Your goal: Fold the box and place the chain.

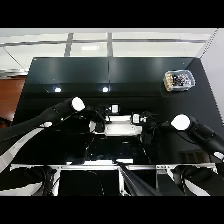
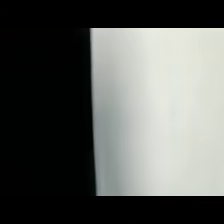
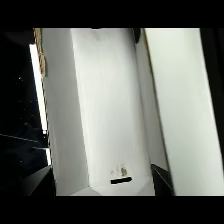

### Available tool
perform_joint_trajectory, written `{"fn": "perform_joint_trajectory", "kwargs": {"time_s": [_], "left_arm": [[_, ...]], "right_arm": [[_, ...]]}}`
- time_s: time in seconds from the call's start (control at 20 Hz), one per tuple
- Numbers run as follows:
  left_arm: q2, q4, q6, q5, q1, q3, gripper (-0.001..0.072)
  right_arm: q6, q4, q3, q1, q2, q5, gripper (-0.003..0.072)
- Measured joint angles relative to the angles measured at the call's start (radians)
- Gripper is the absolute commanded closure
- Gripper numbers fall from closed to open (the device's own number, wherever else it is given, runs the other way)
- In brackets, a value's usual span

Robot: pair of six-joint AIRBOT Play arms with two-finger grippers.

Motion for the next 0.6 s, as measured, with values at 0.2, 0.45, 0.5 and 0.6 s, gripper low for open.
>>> {"fn": "perform_joint_trajectory", "kwargs": {"time_s": [0.2,0.45,0.5,0.6], "left_arm": [[0.0,0.0,0.0,0.0,0.0,0.0,0.0685],[0.0,0.0,0.004,-0.005,0.0,0.0,0.0685],[0.0,0.0,0.004,-0.006,0.0,0.0,0.0685],[0.0,0.0,0.004,-0.008,0.0,0.0,0.0686]], "right_arm": [[-0.016,0.01,0.011,-0.058,0.008,-0.002,-0.0021],[-0.071,0.068,0.015,-0.106,-0.001,0.003,-0.0021],[-0.096,0.096,0.015,-0.109,-0.01,0.007,-0.002],[-0.152,0.146,0.015,-0.114,-0.039,0.024,-0.0021]]}}
